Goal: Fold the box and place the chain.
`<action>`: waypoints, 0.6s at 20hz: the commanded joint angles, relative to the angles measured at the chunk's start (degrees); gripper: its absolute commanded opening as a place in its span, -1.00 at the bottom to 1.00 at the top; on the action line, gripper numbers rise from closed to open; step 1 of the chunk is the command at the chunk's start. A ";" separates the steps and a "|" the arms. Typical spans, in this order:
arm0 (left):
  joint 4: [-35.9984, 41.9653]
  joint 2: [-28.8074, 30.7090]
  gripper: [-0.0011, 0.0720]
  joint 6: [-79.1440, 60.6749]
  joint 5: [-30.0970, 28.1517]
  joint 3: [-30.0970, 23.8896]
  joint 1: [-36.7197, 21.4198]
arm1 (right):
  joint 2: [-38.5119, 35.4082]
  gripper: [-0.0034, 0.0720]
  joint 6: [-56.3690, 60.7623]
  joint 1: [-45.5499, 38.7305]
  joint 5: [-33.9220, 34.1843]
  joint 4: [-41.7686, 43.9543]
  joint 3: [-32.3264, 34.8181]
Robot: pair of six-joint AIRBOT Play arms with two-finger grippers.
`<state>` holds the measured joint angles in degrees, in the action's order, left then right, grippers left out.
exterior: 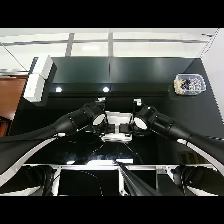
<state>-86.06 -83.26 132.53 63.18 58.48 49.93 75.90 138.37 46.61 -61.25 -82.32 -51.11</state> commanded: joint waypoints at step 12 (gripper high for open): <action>-0.02 0.02 -0.90 -0.07 0.13 0.04 -0.02 | 2.23 -0.89 3.74 0.07 -0.11 1.16 -0.07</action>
